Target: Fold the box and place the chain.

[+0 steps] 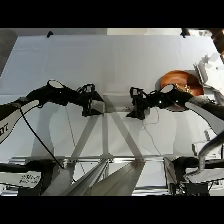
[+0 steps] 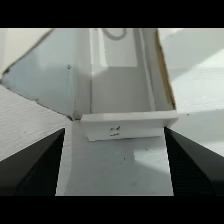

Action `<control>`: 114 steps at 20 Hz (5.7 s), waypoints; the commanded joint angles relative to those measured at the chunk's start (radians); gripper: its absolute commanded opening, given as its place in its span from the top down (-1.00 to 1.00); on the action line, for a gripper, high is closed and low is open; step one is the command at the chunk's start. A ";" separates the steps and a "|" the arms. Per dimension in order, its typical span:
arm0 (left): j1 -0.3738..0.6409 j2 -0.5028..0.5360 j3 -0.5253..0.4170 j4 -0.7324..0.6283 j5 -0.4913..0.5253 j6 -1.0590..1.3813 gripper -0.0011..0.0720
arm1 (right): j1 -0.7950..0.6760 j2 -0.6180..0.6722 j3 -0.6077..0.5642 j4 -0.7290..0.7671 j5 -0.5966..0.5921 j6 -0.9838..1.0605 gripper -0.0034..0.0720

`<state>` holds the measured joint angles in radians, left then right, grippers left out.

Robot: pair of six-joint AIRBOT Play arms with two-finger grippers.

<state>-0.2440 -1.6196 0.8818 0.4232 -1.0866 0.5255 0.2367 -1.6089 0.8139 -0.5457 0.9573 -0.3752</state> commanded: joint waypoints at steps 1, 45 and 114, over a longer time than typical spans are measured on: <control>0.000 -0.005 0.000 -0.026 0.006 0.015 -0.94 | 0.000 0.001 0.001 0.000 0.000 0.000 -0.16; -0.101 -0.028 0.003 -0.003 0.157 -0.026 -0.93 | 0.000 0.001 0.001 0.000 0.000 0.000 -0.16; -0.107 -0.027 0.003 0.004 0.167 -0.035 0.27 | 0.001 0.371 0.000 0.085 -0.035 0.353 0.89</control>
<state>-0.3500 -1.6466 0.8860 0.4267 -0.9192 0.4896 0.2367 -1.2053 0.8135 -0.6224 0.9955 -0.0231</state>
